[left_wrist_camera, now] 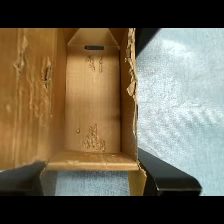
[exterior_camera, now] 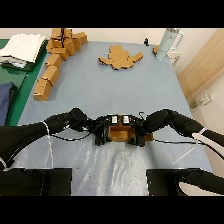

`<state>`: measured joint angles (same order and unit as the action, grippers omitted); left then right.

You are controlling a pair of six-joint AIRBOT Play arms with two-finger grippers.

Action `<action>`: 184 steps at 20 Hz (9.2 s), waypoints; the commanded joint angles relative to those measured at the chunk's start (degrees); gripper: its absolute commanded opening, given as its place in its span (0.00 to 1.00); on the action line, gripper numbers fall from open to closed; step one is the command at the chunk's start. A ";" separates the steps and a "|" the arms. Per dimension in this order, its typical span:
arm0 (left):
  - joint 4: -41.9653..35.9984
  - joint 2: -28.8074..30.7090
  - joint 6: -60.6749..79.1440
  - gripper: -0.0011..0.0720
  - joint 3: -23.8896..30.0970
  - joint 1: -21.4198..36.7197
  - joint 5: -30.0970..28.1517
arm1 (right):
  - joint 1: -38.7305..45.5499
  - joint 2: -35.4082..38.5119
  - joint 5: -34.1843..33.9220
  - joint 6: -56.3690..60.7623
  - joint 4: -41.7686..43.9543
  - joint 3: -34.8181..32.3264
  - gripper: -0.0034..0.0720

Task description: Fold the box.

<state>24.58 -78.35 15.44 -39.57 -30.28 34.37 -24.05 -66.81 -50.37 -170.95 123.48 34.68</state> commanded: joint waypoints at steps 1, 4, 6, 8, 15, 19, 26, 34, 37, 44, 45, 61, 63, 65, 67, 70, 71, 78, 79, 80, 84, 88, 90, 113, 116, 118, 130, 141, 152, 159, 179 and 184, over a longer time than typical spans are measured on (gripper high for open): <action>0.04 0.00 0.13 0.57 -0.04 0.00 0.02 | 0.02 1.38 -1.62 3.58 -0.22 0.09 1.00; 0.02 0.00 0.13 0.57 -0.04 0.00 0.02 | 0.04 4.90 -1.62 10.29 -5.60 0.07 1.00; 0.02 0.00 0.13 0.57 -0.04 0.00 0.02 | 0.11 8.35 -2.36 17.97 -10.47 0.07 1.00; 0.02 0.00 0.13 0.57 -0.04 0.00 0.02 | 0.11 12.31 -6.49 25.42 -14.91 0.07 1.00; 0.02 0.00 0.13 0.57 -0.04 0.00 0.04 | 0.09 21.22 -17.62 73.66 -12.70 -0.33 0.66; 0.04 0.00 0.13 0.57 -0.04 0.00 0.04 | 0.09 21.03 -14.08 84.56 -7.91 -2.16 0.44; 0.02 0.00 0.13 0.57 -0.04 0.00 0.04 | -1.25 19.45 -3.37 85.02 7.91 -2.01 0.43; 0.04 0.13 0.11 0.57 -0.07 0.00 0.04 | -1.42 18.97 0.42 89.92 8.39 -2.01 0.06; 0.37 1.75 -1.88 0.57 -0.07 0.02 0.04 | -1.42 18.97 0.46 91.56 8.39 -2.01 0.06; 0.76 2.56 -4.96 0.57 0.13 -0.04 0.09 | -1.42 18.95 1.49 91.65 8.37 -2.01 0.06; 0.79 2.25 -4.96 0.57 0.13 -0.04 0.09 | -1.42 18.95 2.16 91.65 8.37 -2.01 0.06; 5.07 0.83 -6.03 0.57 0.24 -0.07 2.16 | -1.42 16.65 6.71 91.38 7.96 -1.88 0.05; 5.07 0.83 -6.01 0.57 0.24 -0.07 2.12 | -1.36 13.18 9.31 86.58 7.91 0.79 0.05; 5.07 0.83 -6.01 0.57 0.24 -0.07 2.12 | -1.27 8.33 9.51 83.17 7.80 4.74 0.05; 5.05 0.83 -6.01 0.57 0.24 -0.07 2.12 | -1.29 2.73 9.64 79.60 7.65 7.91 0.05; 5.05 0.85 -6.01 0.57 0.24 -0.07 2.12 | -1.31 -3.45 9.62 77.09 7.67 9.09 0.05; 5.05 0.83 -6.01 0.57 0.24 -0.07 2.12 | -1.44 -5.14 9.35 76.46 7.69 9.09 0.05; 5.05 0.83 -6.01 0.57 0.24 -0.07 2.10 | -3.34 -9.14 9.31 70.31 7.45 9.16 0.05; 5.05 0.83 -6.01 0.57 0.24 -0.07 2.10 | -3.32 -9.01 9.31 69.48 7.45 9.29 0.05; 5.05 0.83 -6.01 0.57 0.24 -0.07 2.10 | -3.32 -8.63 9.38 69.02 7.45 9.33 0.05; 5.05 0.85 -6.01 0.57 0.24 -0.07 2.10 | -3.30 -4.09 9.44 66.16 6.71 9.66 0.05; 5.05 0.83 -6.01 0.57 0.24 -0.07 2.10 | -3.30 5.60 6.93 67.17 -3.21 9.64 0.05; 5.05 0.83 -6.01 0.57 0.24 -0.07 2.10 | -3.30 10.21 1.57 68.04 -5.97 9.25 0.05; 5.05 0.83 -6.01 0.57 0.24 -0.04 2.08 | -6.40 21.40 15.98 22.77 -15.72 -11.78 0.63; 5.05 0.83 -6.01 0.57 0.24 -0.07 2.10 | -8.15 21.05 15.89 22.80 -14.01 -11.78 0.37; 5.05 0.83 -6.01 0.57 0.24 -0.04 2.08 | -8.48 20.81 15.67 22.77 -12.31 -11.78 0.25; 5.05 0.83 -6.01 0.57 0.24 -0.04 2.08 | -11.28 15.06 21.49 14.19 -9.68 -11.76 0.66; 5.05 0.83 -6.01 0.57 0.24 -0.04 2.10 | -11.23 23.08 3.28 48.92 -38.34 -7.08 0.05; 5.05 0.83 -6.01 0.57 0.24 -0.04 2.10 | 9.90 26.99 -4.04 89.48 -28.02 -11.13 0.05; 5.05 0.83 -6.01 0.57 0.24 -0.04 2.08 | 9.64 17.97 -3.85 67.32 0.74 -12.02 0.05; 5.05 0.85 -6.01 0.57 0.24 -0.04 2.08 | 9.55 17.97 -8.90 65.92 0.83 -5.20 0.51; 5.05 0.83 -6.01 0.57 0.24 -0.04 2.10 | 9.53 17.97 -9.49 65.92 0.83 -4.59 0.51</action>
<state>29.63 -77.47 9.41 -39.35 -30.35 36.47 -14.48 -48.80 -59.42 -105.03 124.27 29.56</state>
